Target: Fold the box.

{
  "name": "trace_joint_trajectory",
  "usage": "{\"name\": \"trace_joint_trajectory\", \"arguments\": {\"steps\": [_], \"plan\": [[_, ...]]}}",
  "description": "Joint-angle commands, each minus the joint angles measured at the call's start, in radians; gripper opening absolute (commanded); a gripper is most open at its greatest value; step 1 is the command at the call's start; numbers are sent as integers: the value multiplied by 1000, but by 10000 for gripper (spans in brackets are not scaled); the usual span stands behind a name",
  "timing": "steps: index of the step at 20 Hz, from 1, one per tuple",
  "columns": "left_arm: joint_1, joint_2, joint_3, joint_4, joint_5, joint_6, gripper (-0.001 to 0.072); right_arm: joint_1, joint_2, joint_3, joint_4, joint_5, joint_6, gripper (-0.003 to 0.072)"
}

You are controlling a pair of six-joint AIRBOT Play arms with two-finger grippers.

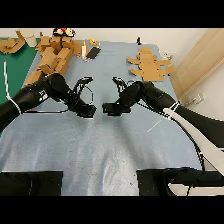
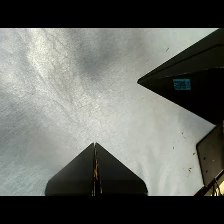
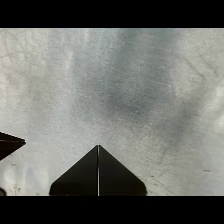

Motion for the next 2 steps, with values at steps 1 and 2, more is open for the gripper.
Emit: {"name": "trace_joint_trajectory", "arguments": {"steps": [1, 2], "plan": [[-2, -2, 1, 0, 2, -2, 12, 1, -1, 1, 0, 0, 0, 9], [-2, -2, 1, 0, 2, -2, 12, 1, -1, 1, 0, 0, 0, 9]]}}
